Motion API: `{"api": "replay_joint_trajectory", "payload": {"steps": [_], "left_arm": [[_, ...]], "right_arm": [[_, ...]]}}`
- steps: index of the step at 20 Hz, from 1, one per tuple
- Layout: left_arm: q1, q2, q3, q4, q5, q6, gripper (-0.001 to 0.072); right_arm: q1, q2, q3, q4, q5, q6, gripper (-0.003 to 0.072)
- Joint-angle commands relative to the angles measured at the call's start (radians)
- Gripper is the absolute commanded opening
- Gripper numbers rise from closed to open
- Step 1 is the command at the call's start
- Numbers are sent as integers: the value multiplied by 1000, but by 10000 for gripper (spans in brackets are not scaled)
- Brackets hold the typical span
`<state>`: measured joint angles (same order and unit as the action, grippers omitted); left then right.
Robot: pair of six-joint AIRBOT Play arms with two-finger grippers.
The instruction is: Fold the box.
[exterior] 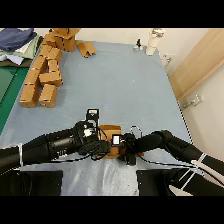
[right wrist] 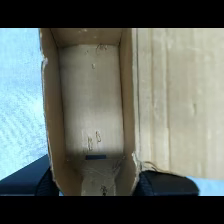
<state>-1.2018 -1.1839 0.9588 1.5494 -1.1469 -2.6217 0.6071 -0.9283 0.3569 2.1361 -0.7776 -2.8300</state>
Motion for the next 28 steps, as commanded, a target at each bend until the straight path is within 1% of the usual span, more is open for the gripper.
{"api": "replay_joint_trajectory", "payload": {"steps": [1,4,6,9,10,11,14,15,16,17,18,19,20,21,23,25,26,28], "left_arm": [[0,-1,0,13,-27,15,408],[0,0,0,27,-19,16,403],[0,0,0,27,-19,45,168],[0,2,0,27,-24,86,163],[0,2,0,26,-29,99,73],[0,2,0,26,-36,124,13],[0,11,-15,19,-47,239,11],[0,30,-38,8,-26,293,11],[0,64,-77,-34,27,372,11],[0,113,-126,-101,105,506,11],[2,169,-177,-198,174,681,11],[20,230,-237,-306,214,854,11],[56,281,-294,-394,220,979,12],[106,327,-356,-462,203,1115,12],[200,374,-443,-541,161,1357,13],[254,377,-476,-548,151,1547,14],[267,374,-481,-539,166,1633,14],[271,361,-483,-517,238,1751,16]], "right_arm": [[0,1,1,-2,-2,2,503],[0,1,1,-2,-2,2,503],[0,1,1,-2,-2,2,503],[0,1,1,-2,-2,2,503],[0,1,1,-2,-3,2,503],[0,1,1,-2,-2,2,503],[0,1,1,-2,-3,2,503],[0,1,1,-2,-2,2,503],[0,1,1,-2,-2,2,503],[0,1,1,-2,-2,2,503],[0,1,1,-2,-3,2,503],[0,1,1,-2,-2,2,503],[0,1,1,-2,-2,2,503],[0,1,1,-2,-2,2,503],[0,1,1,-2,-2,2,503],[0,1,1,-2,-2,2,503],[0,1,1,-2,-3,2,503],[0,1,1,-2,-3,2,503]]}}
